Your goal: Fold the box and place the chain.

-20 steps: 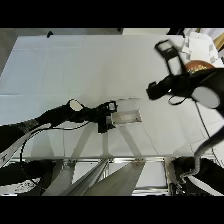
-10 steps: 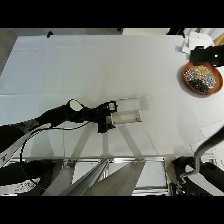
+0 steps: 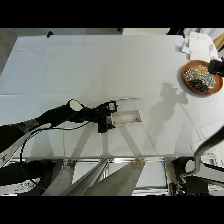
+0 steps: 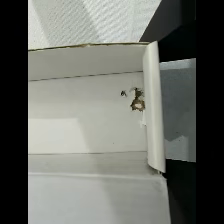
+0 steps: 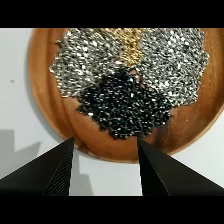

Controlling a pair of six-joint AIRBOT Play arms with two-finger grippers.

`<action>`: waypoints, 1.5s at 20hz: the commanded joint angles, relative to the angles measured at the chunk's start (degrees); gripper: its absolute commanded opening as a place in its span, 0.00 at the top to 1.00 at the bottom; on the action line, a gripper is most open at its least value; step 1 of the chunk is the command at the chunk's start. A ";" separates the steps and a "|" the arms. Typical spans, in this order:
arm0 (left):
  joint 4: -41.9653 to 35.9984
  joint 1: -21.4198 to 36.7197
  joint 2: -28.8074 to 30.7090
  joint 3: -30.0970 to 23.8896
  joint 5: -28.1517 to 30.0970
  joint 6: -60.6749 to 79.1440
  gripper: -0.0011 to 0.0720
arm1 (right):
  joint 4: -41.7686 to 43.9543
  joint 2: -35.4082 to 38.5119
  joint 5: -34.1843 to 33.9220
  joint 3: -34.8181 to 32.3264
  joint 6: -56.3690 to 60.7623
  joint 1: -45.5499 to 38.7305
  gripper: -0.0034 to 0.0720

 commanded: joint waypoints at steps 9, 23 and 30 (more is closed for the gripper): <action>0.00 0.00 0.04 -0.02 0.00 0.00 0.64 | 0.37 -13.77 3.98 7.30 -2.71 -2.10 0.41; 0.00 0.00 0.04 -0.02 0.02 0.00 0.64 | 3.98 -18.97 0.48 7.45 -9.01 -2.10 0.42; 0.00 0.00 0.04 -0.02 0.00 0.00 0.64 | 8.13 -20.61 -2.58 7.45 -11.91 -2.10 0.54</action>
